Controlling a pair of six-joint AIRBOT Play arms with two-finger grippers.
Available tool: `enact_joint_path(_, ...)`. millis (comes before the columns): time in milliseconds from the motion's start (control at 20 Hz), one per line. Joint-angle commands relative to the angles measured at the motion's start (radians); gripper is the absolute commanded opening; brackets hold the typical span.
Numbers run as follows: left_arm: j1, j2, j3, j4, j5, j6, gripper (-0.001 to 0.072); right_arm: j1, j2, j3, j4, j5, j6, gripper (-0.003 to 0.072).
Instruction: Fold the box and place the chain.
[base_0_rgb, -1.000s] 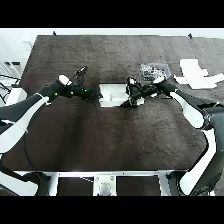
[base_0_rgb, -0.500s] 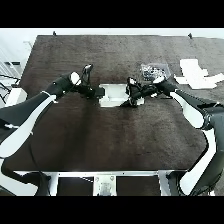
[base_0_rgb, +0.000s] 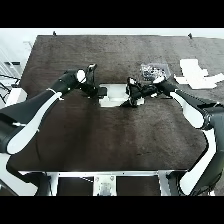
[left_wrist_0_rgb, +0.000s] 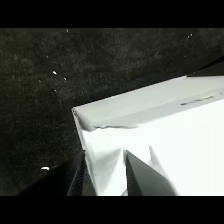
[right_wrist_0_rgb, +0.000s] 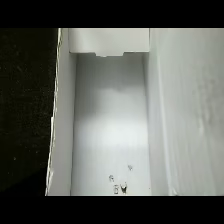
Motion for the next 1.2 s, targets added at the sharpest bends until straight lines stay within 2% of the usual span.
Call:
enact_joint_path(0,-0.026,-0.035,0.067,0.079,-0.084,-0.078,0.0315,0.001,0.0,0.0,0.0,0.0,0.0,0.0574)
enact_joint_path(300,-0.064,-0.136,0.242,0.183,-0.242,-0.183,0.0314,0.001,0.0,0.0,0.0,0.0,0.0,0.0575)
enact_joint_path(450,-0.074,-0.158,0.28,0.201,-0.275,-0.213,0.0315,0.001,0.0,0.0,0.0,0.0,0.0,0.0574)
enact_joint_path(700,-0.085,-0.182,0.288,0.234,-0.303,-0.269,0.0313,0.001,0.0,0.0,0.0,0.0,0.0,0.0575)
enact_joint_path(950,-0.092,-0.237,0.399,0.299,-0.403,-0.304,0.0304,0.001,0.0,0.0,0.0,0.0,0.0,0.0574)
enact_joint_path(1150,-0.107,-0.271,0.47,0.325,-0.442,-0.315,0.0304,0.001,0.0,0.0,0.0,0.0,0.0,0.0574)
